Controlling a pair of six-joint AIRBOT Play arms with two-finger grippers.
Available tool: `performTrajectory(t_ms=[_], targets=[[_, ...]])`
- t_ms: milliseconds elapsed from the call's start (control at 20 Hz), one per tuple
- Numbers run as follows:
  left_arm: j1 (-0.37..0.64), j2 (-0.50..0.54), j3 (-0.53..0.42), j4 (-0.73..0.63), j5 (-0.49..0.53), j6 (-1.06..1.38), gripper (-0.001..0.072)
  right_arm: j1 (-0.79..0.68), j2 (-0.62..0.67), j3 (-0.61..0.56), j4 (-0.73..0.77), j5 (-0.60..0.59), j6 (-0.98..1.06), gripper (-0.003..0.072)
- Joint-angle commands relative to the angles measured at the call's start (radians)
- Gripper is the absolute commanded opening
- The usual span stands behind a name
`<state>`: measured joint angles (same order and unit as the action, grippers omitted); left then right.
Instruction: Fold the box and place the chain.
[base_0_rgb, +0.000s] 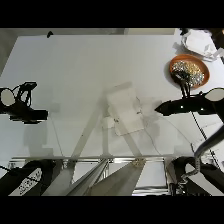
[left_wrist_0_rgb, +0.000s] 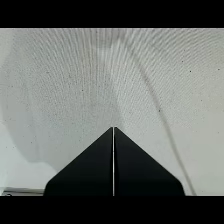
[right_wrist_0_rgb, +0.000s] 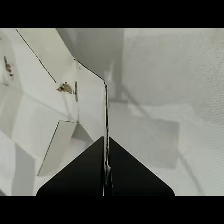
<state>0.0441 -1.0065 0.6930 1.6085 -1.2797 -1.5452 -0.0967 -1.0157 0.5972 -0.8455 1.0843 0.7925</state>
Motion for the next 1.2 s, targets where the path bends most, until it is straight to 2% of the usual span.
performTrajectory(t_ms=[0,150,300,400,450,500,550,700,800,900,1000,1100,1150], targets=[[0.000,0.000,0.000,0.000,0.000,0.000,0.0011,0.054,0.115,-0.065,-0.060,-0.124,0.096,0.0018],[0.000,0.000,0.000,0.000,0.004,0.000,0.0011,0.095,0.158,-0.117,-0.067,-0.215,0.133,0.0018],[0.000,0.000,0.000,-0.003,0.053,-0.001,0.0011,0.142,0.159,-0.150,-0.089,-0.243,0.151,0.0019],[0.000,0.000,0.000,-0.071,0.080,-0.005,0.0014,0.154,0.159,-0.151,-0.097,-0.261,0.162,0.0019],[-0.002,-0.001,-0.001,-0.133,0.105,0.020,0.0060,0.154,0.159,-0.151,-0.097,-0.264,0.166,0.0019],[-0.002,-0.001,-0.001,-0.220,0.137,0.098,0.0212,0.154,0.159,-0.151,-0.097,-0.263,0.170,0.0019],[-0.002,-0.002,-0.002,-0.336,0.170,0.187,0.0327,0.154,0.159,-0.150,-0.096,-0.262,0.171,0.0019],[-0.012,-0.026,-0.005,-0.794,0.231,0.534,0.0350,0.154,0.159,-0.151,-0.097,-0.262,0.172,0.0019],[-0.064,-0.072,-0.005,-1.041,0.237,0.742,0.0351,0.154,0.159,-0.151,-0.097,-0.262,0.172,0.0019],[-0.157,-0.137,-0.005,-1.139,0.256,0.865,0.0367,0.154,0.159,-0.151,-0.097,-0.262,0.172,0.0019],[-0.273,-0.211,-0.005,-1.152,0.365,0.876,0.0564,0.154,0.159,-0.150,-0.097,-0.262,0.172,0.0019],[-0.375,-0.283,-0.003,-1.171,0.496,0.901,0.0577,0.154,0.159,-0.150,-0.097,-0.262,0.172,0.0019],[-0.408,-0.313,0.000,-1.204,0.528,0.945,0.0577,0.154,0.159,-0.150,-0.097,-0.262,0.171,0.0019]])
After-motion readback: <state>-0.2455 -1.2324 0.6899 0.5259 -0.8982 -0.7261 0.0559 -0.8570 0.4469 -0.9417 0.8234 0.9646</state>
